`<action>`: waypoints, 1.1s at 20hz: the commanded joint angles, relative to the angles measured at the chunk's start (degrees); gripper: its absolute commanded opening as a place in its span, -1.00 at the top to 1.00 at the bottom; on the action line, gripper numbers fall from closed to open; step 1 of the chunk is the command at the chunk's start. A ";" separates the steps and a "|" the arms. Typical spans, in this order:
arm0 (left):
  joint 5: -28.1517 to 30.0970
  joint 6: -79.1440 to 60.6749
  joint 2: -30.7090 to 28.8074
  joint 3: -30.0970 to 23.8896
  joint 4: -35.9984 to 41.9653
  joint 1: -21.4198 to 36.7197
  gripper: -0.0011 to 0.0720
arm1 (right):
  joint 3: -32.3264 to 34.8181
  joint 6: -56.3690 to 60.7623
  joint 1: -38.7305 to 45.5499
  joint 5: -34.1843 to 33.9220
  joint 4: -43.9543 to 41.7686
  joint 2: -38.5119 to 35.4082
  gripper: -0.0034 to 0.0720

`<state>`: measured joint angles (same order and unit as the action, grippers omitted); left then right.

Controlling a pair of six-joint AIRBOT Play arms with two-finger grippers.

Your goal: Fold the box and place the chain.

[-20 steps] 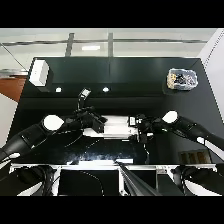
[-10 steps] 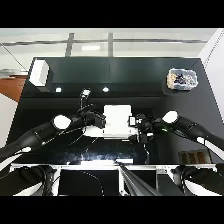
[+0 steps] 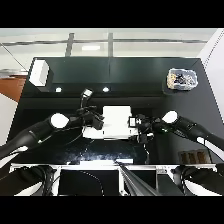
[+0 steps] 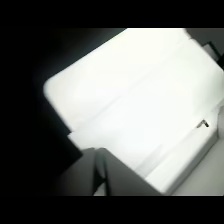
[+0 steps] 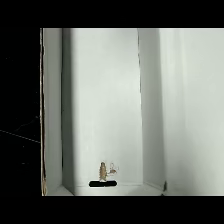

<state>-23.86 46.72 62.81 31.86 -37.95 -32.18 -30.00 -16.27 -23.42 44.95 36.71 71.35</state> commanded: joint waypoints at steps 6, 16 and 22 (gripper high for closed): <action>-29.31 -8.04 -9.79 0.15 -21.07 12.76 -0.90 | 0.02 0.15 -0.04 -0.13 -0.07 0.04 -0.28; -17.07 -33.48 -6.29 -2.71 -9.09 4.02 -0.90 | 0.02 0.15 -0.04 -0.13 -0.09 0.04 -0.28; -17.07 -33.83 -2.16 -2.69 -7.98 2.47 -0.89 | 0.02 0.17 -0.04 -0.13 -0.09 0.04 -0.28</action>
<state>-42.00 13.91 59.05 29.19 -47.11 -28.58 -30.00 -16.12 -23.42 44.80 36.67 71.35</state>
